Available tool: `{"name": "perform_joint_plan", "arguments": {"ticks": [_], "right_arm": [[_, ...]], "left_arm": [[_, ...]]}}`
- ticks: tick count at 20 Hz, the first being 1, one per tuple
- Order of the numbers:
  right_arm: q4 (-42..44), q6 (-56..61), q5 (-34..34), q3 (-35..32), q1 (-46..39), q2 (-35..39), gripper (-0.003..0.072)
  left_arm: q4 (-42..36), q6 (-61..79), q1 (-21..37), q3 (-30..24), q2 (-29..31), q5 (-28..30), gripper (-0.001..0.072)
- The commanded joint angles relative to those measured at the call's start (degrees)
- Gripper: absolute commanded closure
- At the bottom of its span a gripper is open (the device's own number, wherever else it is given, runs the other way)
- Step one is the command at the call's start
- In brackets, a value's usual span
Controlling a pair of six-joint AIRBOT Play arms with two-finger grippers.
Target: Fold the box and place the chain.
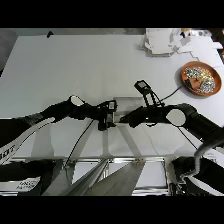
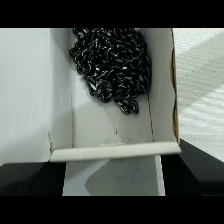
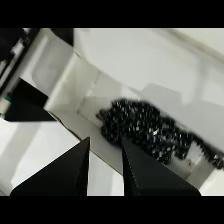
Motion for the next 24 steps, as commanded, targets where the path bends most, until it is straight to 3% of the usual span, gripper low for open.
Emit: {"name": "perform_joint_plan", "arguments": {"ticks": [1,4,8,15,17,24], "right_arm": [[-5.11,-0.11,5.53,5.31,0.04,1.40,0.0459],[-17.07,2.47,15.13,12.55,-0.07,1.88,0.0461],[-23.93,6.40,17.18,13.53,-7.06,1.09,0.0466],[-24.59,9.05,15.19,13.51,-22.60,-7.54,0.0459],[-24.61,9.05,14.60,13.51,-24.20,-11.52,0.0389],[-25.31,9.03,9.77,13.51,-26.95,-20.79,0.0383]], "left_arm": [[0.02,0.00,0.02,-0.04,0.04,0.00,0.0559],[0.02,0.00,0.02,-0.04,0.04,0.02,0.0559],[0.02,0.00,0.02,-0.04,0.04,0.00,0.0559],[0.02,0.02,0.02,-0.04,0.04,0.00,0.0559],[0.02,0.00,0.02,-0.04,0.04,0.02,0.0559],[0.02,0.00,0.02,-0.04,0.04,0.02,0.0559]]}}
